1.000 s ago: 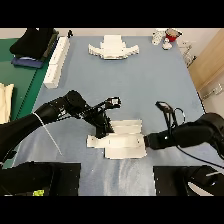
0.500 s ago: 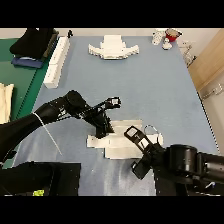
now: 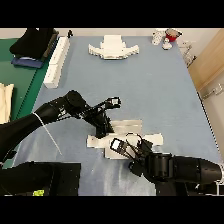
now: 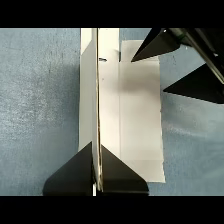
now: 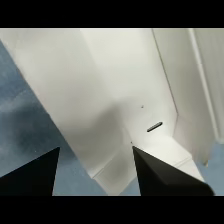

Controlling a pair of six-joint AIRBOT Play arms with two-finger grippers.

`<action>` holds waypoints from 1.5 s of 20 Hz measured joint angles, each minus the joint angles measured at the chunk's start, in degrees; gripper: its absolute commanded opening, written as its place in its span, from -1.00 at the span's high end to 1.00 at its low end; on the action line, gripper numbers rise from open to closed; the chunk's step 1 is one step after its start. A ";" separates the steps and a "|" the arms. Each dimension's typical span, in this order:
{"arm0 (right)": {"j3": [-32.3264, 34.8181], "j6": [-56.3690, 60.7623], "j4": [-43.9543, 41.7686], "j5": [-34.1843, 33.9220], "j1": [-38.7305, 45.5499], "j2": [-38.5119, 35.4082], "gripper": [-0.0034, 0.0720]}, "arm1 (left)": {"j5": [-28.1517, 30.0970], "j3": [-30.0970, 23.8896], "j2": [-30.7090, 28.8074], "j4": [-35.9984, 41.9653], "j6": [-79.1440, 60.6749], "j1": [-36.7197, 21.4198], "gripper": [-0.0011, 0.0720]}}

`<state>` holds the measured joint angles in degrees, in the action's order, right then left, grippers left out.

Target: Fold the box.

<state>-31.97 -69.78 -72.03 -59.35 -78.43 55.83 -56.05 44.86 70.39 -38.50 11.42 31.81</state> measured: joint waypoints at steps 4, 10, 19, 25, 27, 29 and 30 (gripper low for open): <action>-0.28 1.31 3.89 0.44 2.08 0.55 -0.98 | 0.00 0.00 0.00 0.00 0.00 0.00 0.94; -0.50 4.50 6.23 0.15 3.80 -5.22 -0.98 | 0.00 0.00 0.00 0.00 0.00 0.00 0.94; -0.50 -1.77 3.85 -0.04 9.64 -8.79 -0.98 | 0.00 0.00 0.00 0.00 -0.02 0.00 0.94; 0.31 -21.64 -6.80 2.84 22.32 -11.54 -0.98 | 0.02 0.00 0.00 0.00 0.00 0.00 0.94; 1.22 -30.62 -12.41 4.52 27.76 -12.04 -0.98 | 0.02 0.00 0.00 0.00 0.00 0.00 0.94; 2.19 -41.90 -19.69 6.12 33.92 -12.31 -0.98 | 0.02 0.00 0.00 0.00 0.00 0.00 0.94; 2.64 -47.58 -23.58 6.64 36.74 -12.37 -0.98 | 0.02 0.00 0.00 0.00 0.00 0.00 0.94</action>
